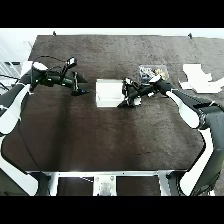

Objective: Fold the box and place the chain.

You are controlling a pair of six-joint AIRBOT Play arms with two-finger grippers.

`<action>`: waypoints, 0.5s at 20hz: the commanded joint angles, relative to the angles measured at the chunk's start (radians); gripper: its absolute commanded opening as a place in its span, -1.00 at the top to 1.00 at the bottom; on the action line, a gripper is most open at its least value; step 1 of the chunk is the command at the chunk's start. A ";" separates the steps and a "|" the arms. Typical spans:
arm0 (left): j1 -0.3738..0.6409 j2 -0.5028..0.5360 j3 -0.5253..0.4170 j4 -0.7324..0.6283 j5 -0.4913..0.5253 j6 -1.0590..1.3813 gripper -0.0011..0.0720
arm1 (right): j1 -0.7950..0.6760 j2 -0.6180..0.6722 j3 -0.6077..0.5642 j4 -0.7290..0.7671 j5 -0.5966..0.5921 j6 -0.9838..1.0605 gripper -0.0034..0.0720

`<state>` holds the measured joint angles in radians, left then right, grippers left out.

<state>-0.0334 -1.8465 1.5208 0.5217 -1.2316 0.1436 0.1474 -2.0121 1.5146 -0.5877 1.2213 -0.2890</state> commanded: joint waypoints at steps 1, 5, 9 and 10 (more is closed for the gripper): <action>0.002 -0.029 -0.003 0.031 -0.005 0.077 -0.97 | 0.001 0.000 0.000 0.000 0.000 0.000 -0.62; -0.012 -0.077 -0.002 0.016 -0.017 0.149 -0.97 | 0.001 0.000 0.000 0.000 0.000 0.000 -0.62; -0.061 -0.131 -0.001 0.017 -0.020 0.180 -0.97 | 0.001 0.000 0.000 0.000 0.000 0.000 -0.62; -0.061 -0.138 -0.001 0.015 -0.017 0.185 -0.98 | 0.001 0.000 0.000 0.000 0.000 0.000 -0.62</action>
<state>-0.0769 -1.9553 1.5188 0.5400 -1.2465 0.2974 0.1474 -2.0121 1.5146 -0.5877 1.2213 -0.2890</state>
